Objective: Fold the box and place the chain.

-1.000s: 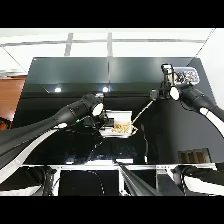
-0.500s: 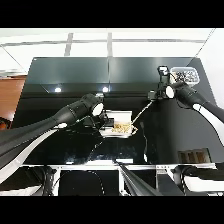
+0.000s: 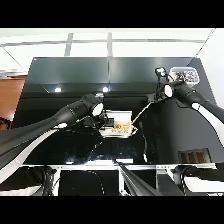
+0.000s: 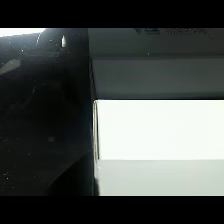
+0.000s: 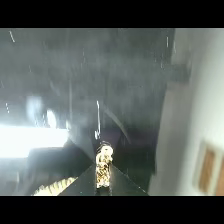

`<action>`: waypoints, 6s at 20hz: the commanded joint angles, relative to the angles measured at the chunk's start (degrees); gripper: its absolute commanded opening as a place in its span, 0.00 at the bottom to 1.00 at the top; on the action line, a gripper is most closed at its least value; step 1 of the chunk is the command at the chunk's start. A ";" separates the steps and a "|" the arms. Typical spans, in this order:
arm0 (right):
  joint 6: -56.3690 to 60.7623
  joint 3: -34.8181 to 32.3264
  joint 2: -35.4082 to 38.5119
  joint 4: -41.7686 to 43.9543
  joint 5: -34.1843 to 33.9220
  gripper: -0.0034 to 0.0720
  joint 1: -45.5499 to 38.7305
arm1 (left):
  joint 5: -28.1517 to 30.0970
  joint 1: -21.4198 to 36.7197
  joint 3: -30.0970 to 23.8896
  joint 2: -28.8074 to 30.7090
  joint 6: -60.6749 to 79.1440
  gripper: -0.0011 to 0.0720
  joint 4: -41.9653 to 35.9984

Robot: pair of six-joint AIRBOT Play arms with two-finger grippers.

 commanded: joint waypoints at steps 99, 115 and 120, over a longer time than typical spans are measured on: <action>-100.91 -26.84 18.21 55.43 -1.79 0.06 3.58 | 0.00 0.07 0.00 -0.02 0.00 0.05 -0.02; -63.01 -17.03 31.71 63.58 10.64 0.08 8.44 | 0.00 0.07 0.00 -0.02 0.00 0.05 -0.02; -61.55 -16.41 30.84 59.91 9.97 0.51 7.26 | 0.00 0.04 0.00 -0.02 -0.02 0.05 -0.09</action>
